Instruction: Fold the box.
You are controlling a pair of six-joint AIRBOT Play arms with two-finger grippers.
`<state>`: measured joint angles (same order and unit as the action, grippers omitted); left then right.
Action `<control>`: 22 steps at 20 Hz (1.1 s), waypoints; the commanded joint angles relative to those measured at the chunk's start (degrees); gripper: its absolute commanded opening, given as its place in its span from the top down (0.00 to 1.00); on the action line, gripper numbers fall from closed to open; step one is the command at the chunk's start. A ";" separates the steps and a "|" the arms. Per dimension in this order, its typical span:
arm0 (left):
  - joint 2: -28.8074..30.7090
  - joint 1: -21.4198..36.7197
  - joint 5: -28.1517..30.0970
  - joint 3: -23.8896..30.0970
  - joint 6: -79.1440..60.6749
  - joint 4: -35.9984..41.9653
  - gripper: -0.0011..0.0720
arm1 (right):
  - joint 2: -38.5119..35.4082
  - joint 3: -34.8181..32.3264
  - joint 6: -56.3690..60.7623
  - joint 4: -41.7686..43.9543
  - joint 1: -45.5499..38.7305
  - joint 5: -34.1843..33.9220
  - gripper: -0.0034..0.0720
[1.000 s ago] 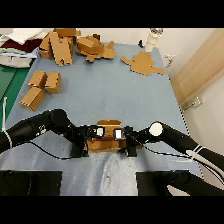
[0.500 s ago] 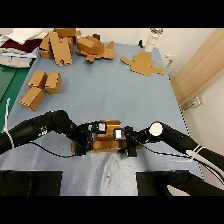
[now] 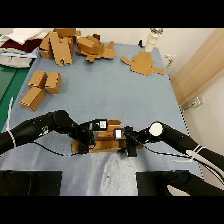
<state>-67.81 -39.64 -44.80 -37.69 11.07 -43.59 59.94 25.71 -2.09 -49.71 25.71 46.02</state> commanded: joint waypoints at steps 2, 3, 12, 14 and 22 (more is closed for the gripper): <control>-0.90 0.20 -1.09 0.04 -4.35 0.79 0.97 | -0.02 0.04 0.00 0.04 0.00 0.07 0.21; -0.90 0.74 -0.74 0.04 -3.85 -0.44 0.97 | -0.02 0.04 0.00 0.02 0.00 0.07 0.21; 1.57 9.77 -1.18 1.29 -10.40 3.54 0.97 | -0.02 0.04 0.00 0.02 0.00 0.07 0.21; 5.11 13.35 -2.67 4.66 -20.46 14.29 0.97 | -0.02 0.04 0.00 0.04 0.00 0.04 0.21; 4.76 16.72 -4.20 12.81 -33.70 18.36 0.24 | -0.02 0.04 0.00 0.66 0.00 0.07 0.21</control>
